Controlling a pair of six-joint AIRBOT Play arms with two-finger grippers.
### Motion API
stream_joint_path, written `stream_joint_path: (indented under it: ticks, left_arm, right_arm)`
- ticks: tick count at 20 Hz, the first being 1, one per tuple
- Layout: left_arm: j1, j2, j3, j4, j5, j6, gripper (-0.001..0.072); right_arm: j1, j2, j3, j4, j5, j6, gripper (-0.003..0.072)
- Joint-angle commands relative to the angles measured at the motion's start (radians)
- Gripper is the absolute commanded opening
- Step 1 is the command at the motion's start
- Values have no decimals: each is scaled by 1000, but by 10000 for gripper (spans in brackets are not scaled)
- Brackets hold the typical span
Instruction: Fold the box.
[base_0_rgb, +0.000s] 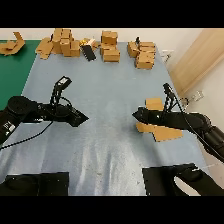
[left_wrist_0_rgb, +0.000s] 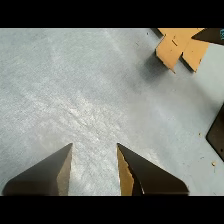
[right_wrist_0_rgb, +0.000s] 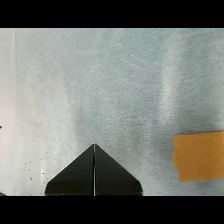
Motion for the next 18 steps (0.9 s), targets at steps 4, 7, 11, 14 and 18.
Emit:
stream_joint_path:
  ticks: [4, 7, 11, 14, 18]
  left_arm:
    - [0, -1, 1, 0, 0, 0, 416]
    - [0, -1, 1, 0, 0, 0, 416]
    - [0, -1, 1, 0, 0, 0, 416]
    - [0, -1, 1, -4, 0, 0, 416]
    - [0, -1, 1, -39, 0, 0, 416]
  right_arm:
    - [-1, 0, 1, -15, 1, 1, 2]
    - [-72, -5, 16, -36, -60, 63, 95]
    - [-391, -129, 140, -164, -375, 34, 424]
    - [-661, -282, 296, -311, -513, -76, 428]
    - [-924, -472, 503, -335, -534, -272, 513]
